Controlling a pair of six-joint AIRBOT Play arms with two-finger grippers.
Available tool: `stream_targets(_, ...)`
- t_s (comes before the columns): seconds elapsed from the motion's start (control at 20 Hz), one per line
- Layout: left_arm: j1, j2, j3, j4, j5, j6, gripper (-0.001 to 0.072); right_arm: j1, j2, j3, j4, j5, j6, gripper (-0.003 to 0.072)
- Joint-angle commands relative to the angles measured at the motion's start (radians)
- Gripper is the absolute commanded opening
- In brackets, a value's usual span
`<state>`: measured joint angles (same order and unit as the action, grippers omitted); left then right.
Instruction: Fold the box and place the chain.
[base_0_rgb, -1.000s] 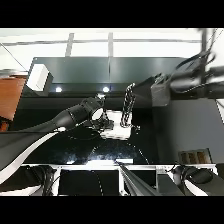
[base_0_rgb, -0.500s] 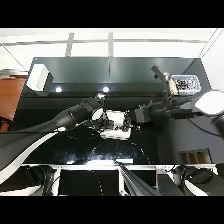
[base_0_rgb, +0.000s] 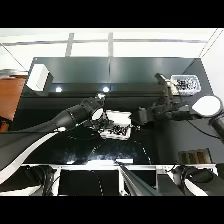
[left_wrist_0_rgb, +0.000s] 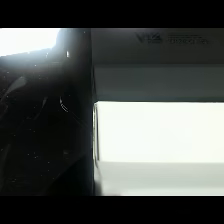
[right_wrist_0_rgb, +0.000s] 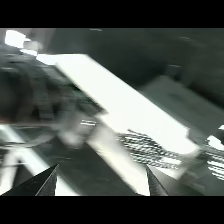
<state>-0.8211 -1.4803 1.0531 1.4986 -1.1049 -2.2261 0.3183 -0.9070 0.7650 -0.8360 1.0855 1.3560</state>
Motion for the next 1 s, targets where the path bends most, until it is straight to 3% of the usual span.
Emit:
stream_targets(0.0, 0.0, 0.0, 0.0, 0.0, 0.0, 0.0, 0.0031, -0.093, 0.0, -0.019, -0.374, 0.087, -0.111, 0.0625)
stream_targets(0.05, 0.0, 0.0, 0.0, 0.0, 0.0, 0.0, 0.0031, -0.087, 0.0, -0.048, -0.472, 0.059, -0.182, 0.0626)
stream_targets(0.1, 0.0, 0.0, 0.0, 0.0, 0.0, 0.0, 0.0031, -0.085, 0.0, -0.087, -0.5, 0.011, -0.275, 0.0698)
stream_targets(0.4, 0.001, 0.0, 0.0, 0.001, 0.0, 0.0, 0.0031, -0.085, -0.018, -0.233, -0.114, -0.235, -0.938, 0.0712)
stream_targets(0.6, 0.001, 0.0, 0.0, 0.001, 0.0, -0.001, 0.0031, -0.085, -0.13, -0.234, -0.027, -0.23, -1.087, 0.0712)
stream_targets(0.65, 0.001, 0.0, 0.0, 0.001, 0.0, -0.001, 0.0031, -0.082, -0.152, -0.234, -0.027, -0.23, -1.125, 0.0669)
stream_targets(0.95, 0.001, 0.0, 0.0, 0.001, 0.0, -0.001, 0.0031, 0.029, -0.203, -0.238, -0.029, -0.255, -1.18, 0.0642)
